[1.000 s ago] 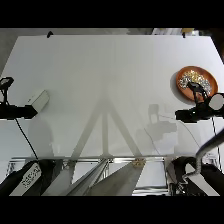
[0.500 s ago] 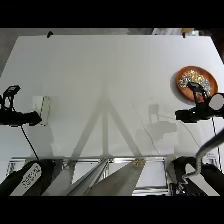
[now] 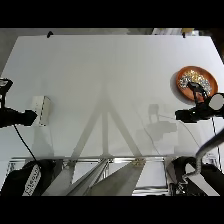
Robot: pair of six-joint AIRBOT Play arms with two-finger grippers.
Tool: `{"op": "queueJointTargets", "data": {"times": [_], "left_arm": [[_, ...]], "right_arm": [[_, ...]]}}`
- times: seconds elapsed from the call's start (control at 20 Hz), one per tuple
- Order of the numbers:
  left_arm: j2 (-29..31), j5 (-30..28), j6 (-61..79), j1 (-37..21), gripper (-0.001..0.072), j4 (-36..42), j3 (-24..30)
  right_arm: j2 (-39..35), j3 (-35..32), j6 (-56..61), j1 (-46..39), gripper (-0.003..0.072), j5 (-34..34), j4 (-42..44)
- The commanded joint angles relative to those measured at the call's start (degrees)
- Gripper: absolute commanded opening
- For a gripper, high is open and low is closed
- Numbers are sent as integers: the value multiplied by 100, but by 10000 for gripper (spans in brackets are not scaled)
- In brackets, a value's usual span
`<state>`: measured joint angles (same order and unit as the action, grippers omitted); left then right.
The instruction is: Fold the box and place the chain.
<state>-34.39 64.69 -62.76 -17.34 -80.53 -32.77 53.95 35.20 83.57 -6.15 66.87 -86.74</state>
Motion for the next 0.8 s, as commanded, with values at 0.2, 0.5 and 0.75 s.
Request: {"op": "queueJointTargets", "data": {"times": [0.2, 0.5, 0.75], "left_arm": [[376, 140, -586, 186, 626, -9, 2], [374, 162, -584, 319, 626, 9, 2], [374, 109, -588, 334, 626, 13, 2]], "right_arm": [[-4, -2, 0, -4, 23, 0, 0], [-4, -2, 0, -4, 23, 0, 0], [-4, -2, 0, -4, 23, 0, 0]]}}
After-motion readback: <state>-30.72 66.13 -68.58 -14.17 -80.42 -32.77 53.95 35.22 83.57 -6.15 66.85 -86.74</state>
